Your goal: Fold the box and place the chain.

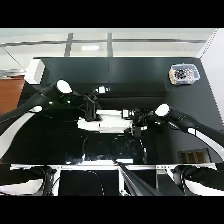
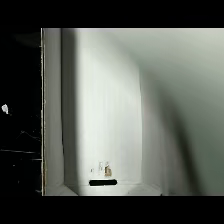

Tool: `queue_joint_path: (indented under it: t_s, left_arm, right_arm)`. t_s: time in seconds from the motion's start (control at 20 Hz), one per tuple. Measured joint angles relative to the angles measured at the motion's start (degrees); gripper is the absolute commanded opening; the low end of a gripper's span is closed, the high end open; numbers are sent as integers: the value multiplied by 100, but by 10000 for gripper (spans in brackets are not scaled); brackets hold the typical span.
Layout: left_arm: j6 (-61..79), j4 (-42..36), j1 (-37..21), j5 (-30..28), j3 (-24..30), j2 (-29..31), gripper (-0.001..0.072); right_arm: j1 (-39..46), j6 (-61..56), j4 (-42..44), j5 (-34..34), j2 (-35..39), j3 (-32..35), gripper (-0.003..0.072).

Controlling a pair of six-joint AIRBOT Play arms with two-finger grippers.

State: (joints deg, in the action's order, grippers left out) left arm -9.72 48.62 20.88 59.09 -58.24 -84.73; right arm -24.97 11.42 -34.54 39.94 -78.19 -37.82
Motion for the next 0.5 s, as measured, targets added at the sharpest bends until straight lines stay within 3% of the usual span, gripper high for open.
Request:
queue_joint_path:
  t_s: [0.05, 0.1, 0.15, 0.2, 0.25, 0.4, 0.5]
  left_arm:
    - [-278, 164, -79, 55, -4, 157, 674]
    - [-603, 367, -177, 214, -7, 321, 589]
    - [-914, 542, -278, 439, -9, 455, 431]
    - [-1261, 682, -387, 743, -9, 564, 222]
    - [-1578, 748, -485, 1097, 4, 638, 26]
    - [-2127, 339, -627, 2026, 269, 767, 25]
    - [-2083, -299, -518, 2090, 621, 800, 25]
  right_arm:
    - [0, 0, -2, 0, 0, 0, 411]
    - [0, 0, -2, -2, 0, 0, 410]
    - [0, 0, -7, -2, 0, 0, 296]
    - [0, 0, -9, -4, 0, 0, 169]
    - [0, 0, -11, -4, 0, 0, 167]
    - [0, 4, -13, -2, 0, 0, 167]
    - [0, 7, -13, 0, 0, 0, 167]
